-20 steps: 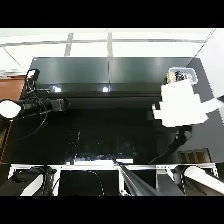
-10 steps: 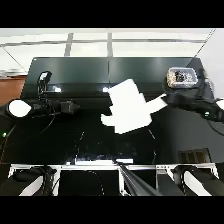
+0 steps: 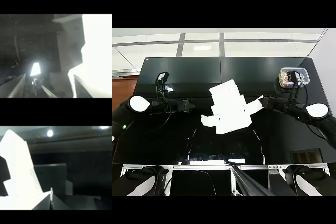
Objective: Fold the box and place the chain.
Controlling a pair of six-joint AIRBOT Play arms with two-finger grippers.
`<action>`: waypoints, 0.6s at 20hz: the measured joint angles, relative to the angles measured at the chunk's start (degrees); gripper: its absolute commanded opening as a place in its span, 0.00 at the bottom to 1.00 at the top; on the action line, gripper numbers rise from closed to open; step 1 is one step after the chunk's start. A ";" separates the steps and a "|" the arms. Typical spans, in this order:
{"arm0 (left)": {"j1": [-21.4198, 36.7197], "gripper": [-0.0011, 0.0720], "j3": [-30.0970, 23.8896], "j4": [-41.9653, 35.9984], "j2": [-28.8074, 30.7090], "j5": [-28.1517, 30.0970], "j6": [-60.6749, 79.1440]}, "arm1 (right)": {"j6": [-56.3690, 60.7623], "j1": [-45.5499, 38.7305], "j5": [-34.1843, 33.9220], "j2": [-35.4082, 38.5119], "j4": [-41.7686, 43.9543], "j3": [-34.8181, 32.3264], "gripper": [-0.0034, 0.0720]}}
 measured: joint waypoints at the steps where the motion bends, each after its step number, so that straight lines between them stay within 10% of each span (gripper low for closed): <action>1: 0.00 0.98 0.81 -0.92 -1.27 0.04 0.00 | 0.26 0.61 0.00 -0.11 -0.04 -0.50 0.07; 12: 0.00 0.98 12.48 -19.10 -22.18 -13.38 2.80 | 1.27 3.63 -2.10 -0.33 0.48 -2.97 0.07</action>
